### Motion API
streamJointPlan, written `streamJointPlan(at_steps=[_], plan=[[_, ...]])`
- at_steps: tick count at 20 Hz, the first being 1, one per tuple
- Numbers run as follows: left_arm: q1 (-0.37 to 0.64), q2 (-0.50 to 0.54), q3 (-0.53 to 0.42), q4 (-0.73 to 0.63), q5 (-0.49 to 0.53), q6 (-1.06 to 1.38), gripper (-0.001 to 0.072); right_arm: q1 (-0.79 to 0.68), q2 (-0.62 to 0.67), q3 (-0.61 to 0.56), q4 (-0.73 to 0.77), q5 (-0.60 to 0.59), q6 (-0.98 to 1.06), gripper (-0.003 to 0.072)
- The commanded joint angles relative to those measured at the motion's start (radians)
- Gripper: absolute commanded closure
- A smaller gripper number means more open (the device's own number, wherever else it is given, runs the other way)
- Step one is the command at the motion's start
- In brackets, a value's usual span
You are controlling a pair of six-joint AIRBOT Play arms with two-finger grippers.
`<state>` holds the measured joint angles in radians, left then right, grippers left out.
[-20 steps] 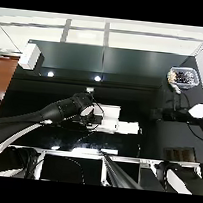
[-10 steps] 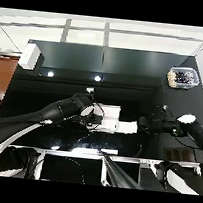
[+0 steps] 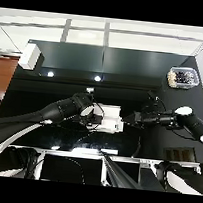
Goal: Fold the box and place the chain.
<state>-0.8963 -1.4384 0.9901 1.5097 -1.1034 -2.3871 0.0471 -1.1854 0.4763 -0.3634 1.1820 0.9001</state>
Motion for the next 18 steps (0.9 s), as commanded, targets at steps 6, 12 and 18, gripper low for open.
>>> streamJointPlan(at_steps=[6, 12, 18], plan=[[0.000, 0.000, 0.001, 0.000, -0.001, 0.001, 0.0683, 0.206, -0.002, 0.078, -0.037, -0.098, 0.138, 0.0062], [0.000, 0.000, 0.001, 0.000, -0.001, 0.001, 0.0683, 0.397, -0.002, 0.211, -0.421, -0.242, 0.537, 0.0062], [0.000, 0.000, 0.001, -0.001, 0.000, 0.001, 0.0683, 0.544, -0.010, 0.302, -0.671, -0.296, 0.798, 0.0197]])
